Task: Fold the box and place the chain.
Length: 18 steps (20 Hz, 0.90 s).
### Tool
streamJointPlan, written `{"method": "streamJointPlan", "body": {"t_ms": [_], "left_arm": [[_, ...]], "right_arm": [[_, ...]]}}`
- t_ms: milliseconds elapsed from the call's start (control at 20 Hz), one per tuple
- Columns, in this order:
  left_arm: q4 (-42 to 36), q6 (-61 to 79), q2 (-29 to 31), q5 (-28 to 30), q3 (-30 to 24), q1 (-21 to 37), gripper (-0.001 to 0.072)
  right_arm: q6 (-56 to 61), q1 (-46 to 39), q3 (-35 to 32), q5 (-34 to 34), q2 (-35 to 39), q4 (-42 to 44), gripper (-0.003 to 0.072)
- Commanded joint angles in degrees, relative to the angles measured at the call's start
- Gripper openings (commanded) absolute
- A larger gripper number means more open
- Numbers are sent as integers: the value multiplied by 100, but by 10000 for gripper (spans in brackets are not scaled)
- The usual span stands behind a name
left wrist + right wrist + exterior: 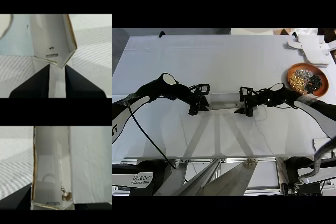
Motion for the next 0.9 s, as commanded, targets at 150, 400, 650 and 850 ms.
{"method": "streamJointPlan", "body": {"t_ms": [150, 400, 650, 850], "left_arm": [[-249, 0, -50, 155, -2, -4, 199], [-466, 0, -52, 114, -2, -98, 195], [-544, 7, -52, 111, -2, -144, 11], [-603, -2, -55, 111, -4, -144, 119]], "right_arm": [[-2, 2, 7, 2, 0, 0, 359], [0, 2, 7, 2, 0, 0, 359], [0, 2, 7, 2, 0, 0, 359], [0, 2, 7, 2, 0, 0, 359]]}}
